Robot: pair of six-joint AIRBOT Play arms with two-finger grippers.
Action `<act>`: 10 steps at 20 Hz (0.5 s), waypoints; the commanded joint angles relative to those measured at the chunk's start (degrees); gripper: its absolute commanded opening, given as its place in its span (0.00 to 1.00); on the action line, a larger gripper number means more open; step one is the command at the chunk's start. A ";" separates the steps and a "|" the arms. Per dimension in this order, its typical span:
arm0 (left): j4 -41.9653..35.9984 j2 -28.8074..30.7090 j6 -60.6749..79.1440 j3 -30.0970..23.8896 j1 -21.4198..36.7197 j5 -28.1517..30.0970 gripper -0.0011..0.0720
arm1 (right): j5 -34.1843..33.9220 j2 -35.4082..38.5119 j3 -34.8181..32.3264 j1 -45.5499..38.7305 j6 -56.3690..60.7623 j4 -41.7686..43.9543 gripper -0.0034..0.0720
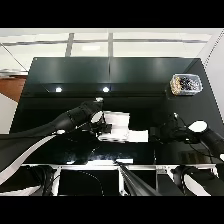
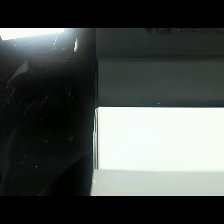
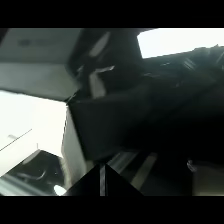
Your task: Fold the box and place the chain.
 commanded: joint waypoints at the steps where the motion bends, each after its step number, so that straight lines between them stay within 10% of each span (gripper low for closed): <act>1: 0.02 0.00 0.00 -0.04 -0.02 -0.15 0.06 | -2.21 -2.80 -0.15 4.20 -4.28 7.41 0.10; 5: 0.02 0.00 0.00 -0.04 -0.02 -0.07 0.06 | -1.31 -2.80 0.46 6.64 -5.51 8.52 0.16; 8: 0.02 0.00 0.00 -0.04 -0.02 -0.09 0.06 | 1.38 -2.80 3.17 9.42 -7.21 8.74 0.90; 10: 0.02 0.00 0.00 -0.04 -0.02 -0.09 0.06 | 2.69 -2.80 6.01 10.88 -9.51 8.63 0.98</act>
